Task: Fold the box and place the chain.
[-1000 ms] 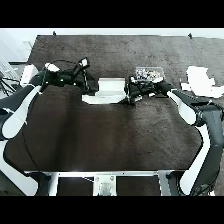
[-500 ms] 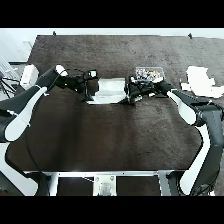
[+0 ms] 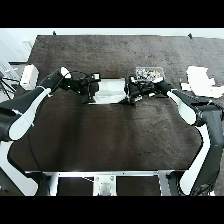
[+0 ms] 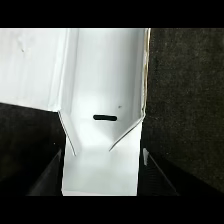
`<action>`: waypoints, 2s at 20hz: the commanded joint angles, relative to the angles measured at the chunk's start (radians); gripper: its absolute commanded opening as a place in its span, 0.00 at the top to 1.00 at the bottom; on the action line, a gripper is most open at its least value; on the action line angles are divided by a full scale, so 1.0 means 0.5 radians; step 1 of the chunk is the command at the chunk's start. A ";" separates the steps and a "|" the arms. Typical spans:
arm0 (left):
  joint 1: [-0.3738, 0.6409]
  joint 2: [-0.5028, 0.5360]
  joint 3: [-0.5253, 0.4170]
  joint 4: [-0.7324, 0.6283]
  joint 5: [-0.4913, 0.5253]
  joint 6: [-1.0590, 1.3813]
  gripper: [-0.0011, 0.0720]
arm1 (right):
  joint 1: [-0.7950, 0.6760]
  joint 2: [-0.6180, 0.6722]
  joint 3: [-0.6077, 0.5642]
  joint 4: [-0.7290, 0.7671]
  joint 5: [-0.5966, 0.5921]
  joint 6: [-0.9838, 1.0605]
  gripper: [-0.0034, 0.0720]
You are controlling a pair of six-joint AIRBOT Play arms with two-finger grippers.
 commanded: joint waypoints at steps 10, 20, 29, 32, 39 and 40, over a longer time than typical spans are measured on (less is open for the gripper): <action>0.001 -0.019 -0.001 -0.141 -0.014 0.079 0.42 | 0.002 -0.001 0.000 0.000 0.001 0.001 0.30; 0.001 -0.021 -0.001 -0.266 -0.031 0.136 0.75 | 0.002 -0.001 0.000 0.000 0.001 0.001 0.30; 0.001 -0.094 -0.009 -0.546 -0.024 0.352 0.75 | 0.002 -0.001 0.000 0.000 0.001 0.001 0.30; 0.001 -0.115 -0.008 -0.613 -0.041 0.433 0.59 | 0.002 -0.001 0.000 0.000 0.001 0.001 0.30; 0.001 -0.119 -0.009 -0.615 -0.055 0.447 0.55 | 0.002 -0.001 0.000 0.000 0.000 0.000 0.30; 0.001 -0.119 -0.009 -0.615 -0.063 0.447 0.55 | 0.002 -0.001 0.000 0.000 0.001 0.001 0.30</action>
